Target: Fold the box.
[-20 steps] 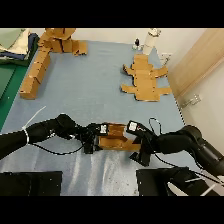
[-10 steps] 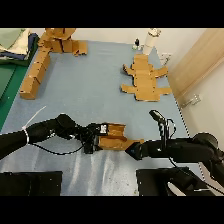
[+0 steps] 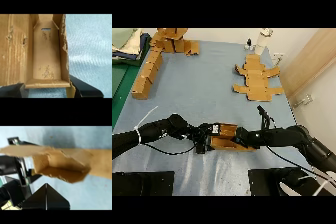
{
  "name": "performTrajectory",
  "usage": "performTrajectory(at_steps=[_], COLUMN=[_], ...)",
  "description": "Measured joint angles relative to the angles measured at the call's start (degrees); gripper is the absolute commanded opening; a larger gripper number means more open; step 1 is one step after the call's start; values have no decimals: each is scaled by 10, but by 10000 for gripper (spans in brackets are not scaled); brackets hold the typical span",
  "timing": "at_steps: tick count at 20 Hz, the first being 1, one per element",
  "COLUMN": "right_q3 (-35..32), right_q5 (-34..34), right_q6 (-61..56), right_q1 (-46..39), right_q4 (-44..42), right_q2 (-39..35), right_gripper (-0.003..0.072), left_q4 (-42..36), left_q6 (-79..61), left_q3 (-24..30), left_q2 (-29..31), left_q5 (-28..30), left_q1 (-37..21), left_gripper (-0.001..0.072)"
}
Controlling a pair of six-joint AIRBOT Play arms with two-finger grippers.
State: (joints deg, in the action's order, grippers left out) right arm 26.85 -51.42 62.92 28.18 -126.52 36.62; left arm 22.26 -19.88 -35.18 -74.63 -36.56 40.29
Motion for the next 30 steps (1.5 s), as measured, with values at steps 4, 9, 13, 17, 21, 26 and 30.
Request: performTrajectory(at_steps=[4,9,13,17,21,26,30], right_q3=[42,78,86,93,128,156,152], right_q5=[76,105,113,116,79,-55,-143], right_q6=[92,179,216,240,250,239,236], right_q1=[-17,-31,-25,-22,-21,-21,-21], right_q4=[-16,-21,-22,-17,59,194,234], right_q2=[103,241,301,308,241,111,49], right_gripper=[1,0,1,-1,1,1,2], left_q4=[0,0,0,0,0,0,0], left_q6=[0,0,0,0,0,0,0], left_q3=[0,0,0,0,0,0,0], left_q2=[0,0,0,0,0,0,0], left_q5=[0,0,0,0,0,0,0], left_q1=[0,0,0,0,0,0,0], left_gripper=[606,606,606,606,606,606,606])
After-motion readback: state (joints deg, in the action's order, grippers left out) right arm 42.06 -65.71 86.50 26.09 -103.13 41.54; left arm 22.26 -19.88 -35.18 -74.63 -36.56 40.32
